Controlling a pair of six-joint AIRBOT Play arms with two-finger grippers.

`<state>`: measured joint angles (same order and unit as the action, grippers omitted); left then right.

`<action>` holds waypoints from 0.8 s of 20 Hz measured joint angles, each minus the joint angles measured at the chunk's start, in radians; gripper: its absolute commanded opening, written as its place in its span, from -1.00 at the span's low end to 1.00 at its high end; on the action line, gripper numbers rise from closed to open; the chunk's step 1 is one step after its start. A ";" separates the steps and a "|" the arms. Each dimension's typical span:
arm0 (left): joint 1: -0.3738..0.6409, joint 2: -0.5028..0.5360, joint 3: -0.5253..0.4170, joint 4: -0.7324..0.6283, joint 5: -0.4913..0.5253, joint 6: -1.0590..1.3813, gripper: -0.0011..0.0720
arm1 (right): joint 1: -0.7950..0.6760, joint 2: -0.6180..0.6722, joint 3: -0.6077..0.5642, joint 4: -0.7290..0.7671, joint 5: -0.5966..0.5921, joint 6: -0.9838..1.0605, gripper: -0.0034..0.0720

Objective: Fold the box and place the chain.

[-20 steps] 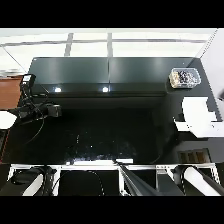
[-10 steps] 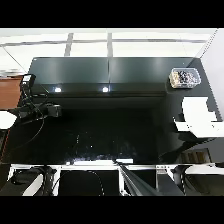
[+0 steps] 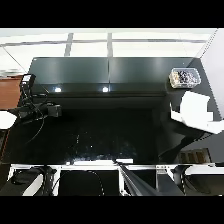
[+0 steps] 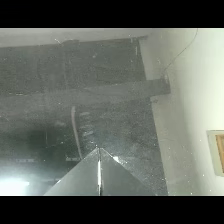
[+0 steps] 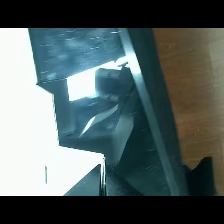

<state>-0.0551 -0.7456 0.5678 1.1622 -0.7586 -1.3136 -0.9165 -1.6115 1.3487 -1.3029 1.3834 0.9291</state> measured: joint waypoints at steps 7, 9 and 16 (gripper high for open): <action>0.000 0.000 0.000 -0.006 0.000 0.000 -0.90 | 0.161 0.292 -0.314 0.335 -0.109 -0.010 -0.87; -0.002 -0.003 0.000 -0.024 0.000 0.000 -0.90 | 0.271 0.388 -0.448 0.459 -0.186 -0.035 -0.87; -0.051 -0.125 0.021 -0.243 0.008 0.064 0.95 | 0.758 0.566 -0.814 0.850 -0.555 -0.141 -0.87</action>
